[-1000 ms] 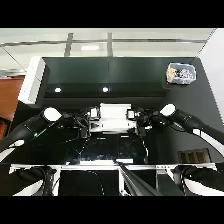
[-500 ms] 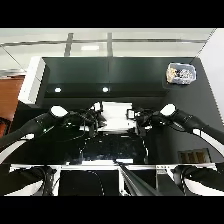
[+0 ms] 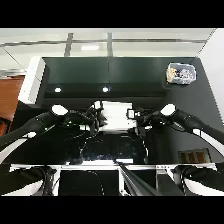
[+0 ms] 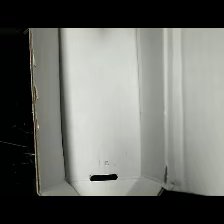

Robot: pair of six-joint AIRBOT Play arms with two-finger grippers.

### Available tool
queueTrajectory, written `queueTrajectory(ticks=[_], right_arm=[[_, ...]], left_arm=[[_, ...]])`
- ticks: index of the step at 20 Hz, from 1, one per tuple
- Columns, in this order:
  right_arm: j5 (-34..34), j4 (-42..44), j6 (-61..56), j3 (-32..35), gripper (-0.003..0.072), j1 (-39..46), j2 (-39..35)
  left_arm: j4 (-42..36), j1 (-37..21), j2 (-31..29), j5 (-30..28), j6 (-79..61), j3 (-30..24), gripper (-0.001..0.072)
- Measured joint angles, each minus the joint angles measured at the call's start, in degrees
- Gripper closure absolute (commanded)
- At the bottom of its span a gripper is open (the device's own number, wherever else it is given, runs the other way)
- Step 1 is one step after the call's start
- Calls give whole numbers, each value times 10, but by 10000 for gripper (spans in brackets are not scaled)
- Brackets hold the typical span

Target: Fold the box and place the chain.

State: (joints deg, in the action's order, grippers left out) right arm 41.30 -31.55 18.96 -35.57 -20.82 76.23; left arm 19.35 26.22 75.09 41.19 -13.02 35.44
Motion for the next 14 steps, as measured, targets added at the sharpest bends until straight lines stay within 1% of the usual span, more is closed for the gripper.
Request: queueTrajectory(ticks=[1,2,3,4,5,8,10,12,14], right_arm=[[0,0,0,0,200,0,0],[0,0,0,0,200,0,0],[0,0,0,0,200,0,0],[0,0,0,0,200,0,0],[0,0,0,0,200,0,0],[0,-1,1,0,200,0,0],[0,0,0,0,200,0,0],[0,0,1,0,200,0,0],[0,0,1,0,200,0,0]], left_arm=[[0,0,0,0,1,0,530],[3,0,0,0,3,1,489],[4,-1,0,3,6,2,430],[7,-1,0,7,12,3,592],[13,-1,-2,10,16,4,682],[61,-17,-25,33,60,10,683],[101,-44,-58,49,138,12,683],[158,-88,-97,48,237,13,683],[220,-146,-129,64,369,12,683]])
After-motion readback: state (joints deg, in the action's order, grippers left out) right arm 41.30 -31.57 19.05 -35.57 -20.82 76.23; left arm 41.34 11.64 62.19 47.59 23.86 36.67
